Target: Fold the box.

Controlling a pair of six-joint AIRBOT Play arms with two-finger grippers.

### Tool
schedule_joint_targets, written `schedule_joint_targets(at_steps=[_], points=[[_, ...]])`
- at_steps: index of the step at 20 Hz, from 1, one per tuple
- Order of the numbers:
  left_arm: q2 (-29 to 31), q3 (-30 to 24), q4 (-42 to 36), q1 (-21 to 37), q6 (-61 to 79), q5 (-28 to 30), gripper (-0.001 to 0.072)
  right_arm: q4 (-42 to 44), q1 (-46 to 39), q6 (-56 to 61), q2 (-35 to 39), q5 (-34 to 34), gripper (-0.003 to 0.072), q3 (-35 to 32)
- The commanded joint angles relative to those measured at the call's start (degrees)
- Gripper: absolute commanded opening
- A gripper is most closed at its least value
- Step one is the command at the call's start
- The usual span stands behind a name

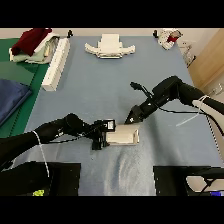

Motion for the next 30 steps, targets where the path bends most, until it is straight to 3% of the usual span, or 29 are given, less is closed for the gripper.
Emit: schedule_joint_targets(at_steps=[1,6,10,13,18,19,21,22,30], points=[[0.0,0.0,0.0,0.0,0.0,0.0,0.0549,-6.0,5.2,-2.6,7.0,8.9,0.0002,-4.6],[0.0,0.0,0.0,0.0,0.0,0.0,0.0549,-7.3,13.6,-9.8,22.6,32.9,0.0003,-17.7],[0.0,0.0,0.0,0.0,0.0,0.0,0.0549,-9.8,22.1,-14.8,32.8,48.2,0.0003,-27.8],[0.0,0.0,0.0,0.0,0.0,0.0,0.0549,-14.0,28.1,-16.2,36.4,54.1,0.0004,-32.0],[0.0,0.0,0.0,0.0,0.0,0.0,0.0549,-22.4,32.0,-17.2,36.7,58.0,0.0011,-32.0],[0.0,0.0,0.0,0.0,0.0,0.0,0.0549,-22.4,32.0,-19.1,36.7,58.0,0.0100,-31.8],[0.0,0.0,0.0,0.0,0.0,0.0,0.0549,-22.4,32.3,-24.0,36.7,57.6,0.0479,-31.0],[0.0,0.0,0.0,0.0,0.0,0.0,0.0549,-22.4,32.7,-26.4,36.6,57.0,0.0531,-30.6],[0.0,0.0,0.0,0.0,0.0,0.0,0.0549,-23.0,34.1,-38.5,30.0,57.5,0.0530,-30.4]])
